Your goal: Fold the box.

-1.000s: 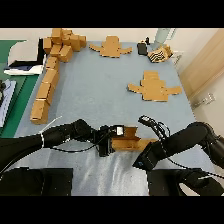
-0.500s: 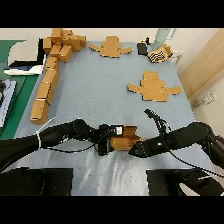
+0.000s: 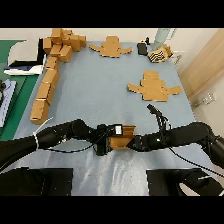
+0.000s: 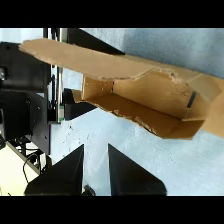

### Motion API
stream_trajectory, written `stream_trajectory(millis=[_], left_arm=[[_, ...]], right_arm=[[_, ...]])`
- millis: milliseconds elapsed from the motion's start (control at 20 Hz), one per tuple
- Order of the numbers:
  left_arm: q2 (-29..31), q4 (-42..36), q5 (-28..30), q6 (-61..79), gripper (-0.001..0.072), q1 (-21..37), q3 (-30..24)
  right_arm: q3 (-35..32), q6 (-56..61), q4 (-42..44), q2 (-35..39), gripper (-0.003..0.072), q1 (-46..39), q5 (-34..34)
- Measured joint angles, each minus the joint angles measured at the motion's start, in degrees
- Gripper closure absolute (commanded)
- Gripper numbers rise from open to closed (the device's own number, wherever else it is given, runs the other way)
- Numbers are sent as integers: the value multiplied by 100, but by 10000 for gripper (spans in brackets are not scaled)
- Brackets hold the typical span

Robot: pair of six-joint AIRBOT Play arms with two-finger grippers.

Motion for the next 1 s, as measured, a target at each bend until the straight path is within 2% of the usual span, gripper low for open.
stream_trajectory(millis=[450,500,550,650,700,1000], left_arm=[[-181,-81,-177,-39,192,2,-13],[-199,-85,-190,-37,192,7,-15],[-221,-85,-199,-37,192,7,-15],[-240,-85,-212,-37,191,7,-13],[-254,-85,-216,-37,192,7,-13],[-271,-76,-227,-39,192,7,-13]], right_arm=[[0,50,-149,-2,459,0,363],[0,63,-157,-17,499,0,422],[2,68,-173,-48,607,0,468],[24,103,-146,-212,630,0,581],[63,72,-118,-343,678,0,664],[634,-457,-103,-1650,680,2,1379]])
